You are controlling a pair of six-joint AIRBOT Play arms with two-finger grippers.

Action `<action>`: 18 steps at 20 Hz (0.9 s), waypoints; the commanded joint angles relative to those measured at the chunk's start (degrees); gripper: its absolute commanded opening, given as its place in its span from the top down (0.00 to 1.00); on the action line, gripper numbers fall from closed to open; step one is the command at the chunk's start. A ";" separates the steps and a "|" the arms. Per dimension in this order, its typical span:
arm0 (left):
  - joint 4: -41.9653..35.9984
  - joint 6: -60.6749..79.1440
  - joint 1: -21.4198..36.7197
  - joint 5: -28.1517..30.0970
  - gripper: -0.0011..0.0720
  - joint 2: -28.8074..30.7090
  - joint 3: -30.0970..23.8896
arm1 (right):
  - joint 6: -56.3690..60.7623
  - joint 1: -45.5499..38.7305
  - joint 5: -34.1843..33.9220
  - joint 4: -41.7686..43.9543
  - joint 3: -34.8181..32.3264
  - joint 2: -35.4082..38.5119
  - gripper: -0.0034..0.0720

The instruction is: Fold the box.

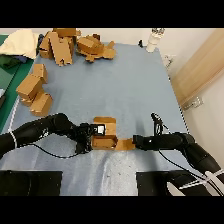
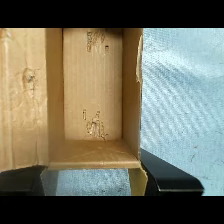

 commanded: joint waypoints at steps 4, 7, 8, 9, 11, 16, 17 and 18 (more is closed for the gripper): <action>0.00 0.02 0.00 0.15 0.57 -0.02 0.04 | 0.17 1.57 2.84 3.21 -0.39 -3.30 0.95; -0.02 0.00 0.00 0.09 0.57 -0.02 0.04 | 0.20 5.92 4.37 4.50 -0.39 -4.07 0.95; 0.00 0.00 0.00 0.11 0.57 -0.02 0.07 | 0.28 7.30 5.01 5.27 -0.37 -4.09 0.95; 0.00 0.00 0.00 0.13 0.57 -0.02 0.04 | 0.44 8.35 5.70 6.14 -0.35 -4.09 0.95; 0.00 0.00 0.00 0.15 0.57 -0.02 0.04 | 0.85 9.70 6.10 6.73 0.09 -4.09 0.95; 0.00 0.00 0.00 0.13 0.57 -0.02 0.04 | 0.79 9.94 6.21 8.96 1.22 -3.72 0.95; 0.00 0.00 0.00 0.13 0.57 -0.02 0.04 | 0.74 9.94 6.25 8.94 1.99 -3.58 0.95; 0.00 0.00 0.00 0.15 0.57 -0.02 0.04 | 0.63 9.94 6.25 8.94 2.82 -3.54 0.95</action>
